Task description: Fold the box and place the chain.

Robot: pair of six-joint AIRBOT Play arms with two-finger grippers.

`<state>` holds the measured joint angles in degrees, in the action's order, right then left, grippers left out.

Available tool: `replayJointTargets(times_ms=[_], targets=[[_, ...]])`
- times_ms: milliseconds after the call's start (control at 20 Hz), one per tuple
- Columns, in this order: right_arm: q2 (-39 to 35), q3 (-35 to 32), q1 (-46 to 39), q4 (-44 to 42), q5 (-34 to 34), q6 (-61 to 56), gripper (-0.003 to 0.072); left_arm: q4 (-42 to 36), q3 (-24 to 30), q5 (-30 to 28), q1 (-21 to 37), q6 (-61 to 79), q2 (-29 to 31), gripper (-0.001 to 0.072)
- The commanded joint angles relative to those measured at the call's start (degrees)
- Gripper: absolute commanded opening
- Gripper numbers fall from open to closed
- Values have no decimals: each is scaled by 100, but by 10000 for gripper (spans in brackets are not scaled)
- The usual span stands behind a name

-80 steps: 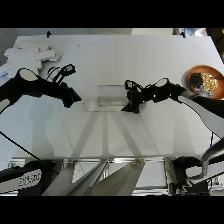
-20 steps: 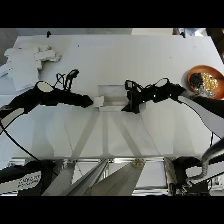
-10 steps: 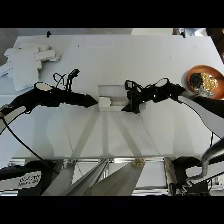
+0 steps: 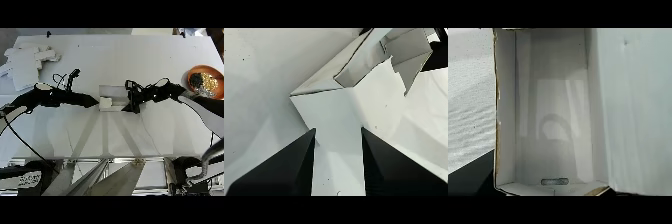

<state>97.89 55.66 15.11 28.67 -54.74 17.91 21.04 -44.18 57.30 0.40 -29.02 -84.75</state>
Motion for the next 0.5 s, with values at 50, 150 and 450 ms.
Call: replayJointTargets(times_ms=[50,150,450], targets=[[-2,4,4,-7,7,-4,435,87,4,-59,46,-20,-4,265],[-2,4,4,-7,7,-2,435,87,4,-166,66,-476,-4,107],[-2,4,4,-7,4,-4,435,83,4,-107,103,-553,-4,367]])
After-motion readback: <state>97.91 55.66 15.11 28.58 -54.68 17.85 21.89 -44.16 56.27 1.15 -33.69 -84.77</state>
